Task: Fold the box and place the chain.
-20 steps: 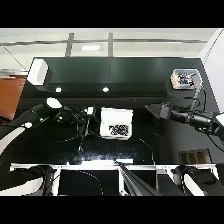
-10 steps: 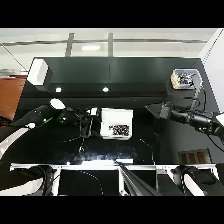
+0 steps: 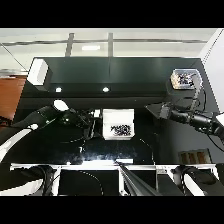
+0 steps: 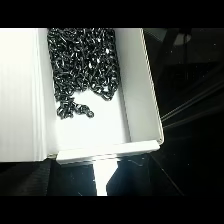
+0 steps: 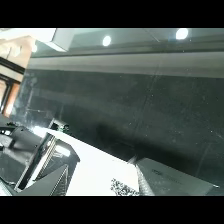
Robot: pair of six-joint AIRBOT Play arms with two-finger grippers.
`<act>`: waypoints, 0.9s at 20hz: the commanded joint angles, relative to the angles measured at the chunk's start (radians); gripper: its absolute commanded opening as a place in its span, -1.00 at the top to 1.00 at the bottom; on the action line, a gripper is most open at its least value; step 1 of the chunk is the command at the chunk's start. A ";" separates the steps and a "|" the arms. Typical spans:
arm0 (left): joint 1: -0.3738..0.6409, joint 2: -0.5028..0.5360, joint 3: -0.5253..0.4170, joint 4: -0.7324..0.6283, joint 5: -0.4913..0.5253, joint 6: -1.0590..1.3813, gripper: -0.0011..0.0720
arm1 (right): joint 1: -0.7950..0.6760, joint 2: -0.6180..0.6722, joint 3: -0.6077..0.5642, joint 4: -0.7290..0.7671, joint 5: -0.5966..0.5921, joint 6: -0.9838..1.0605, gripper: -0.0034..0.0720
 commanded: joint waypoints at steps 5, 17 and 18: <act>-0.003 0.000 0.001 0.031 0.005 -0.168 -0.95 | 0.000 0.001 0.001 0.000 0.000 0.000 -0.46; -0.004 0.086 0.000 0.055 0.043 -0.249 -0.95 | 0.000 0.001 0.001 0.000 -0.001 0.023 -0.45; -0.004 0.087 0.000 0.067 0.044 -0.250 -0.95 | 0.000 0.001 0.001 0.000 0.000 0.023 -0.45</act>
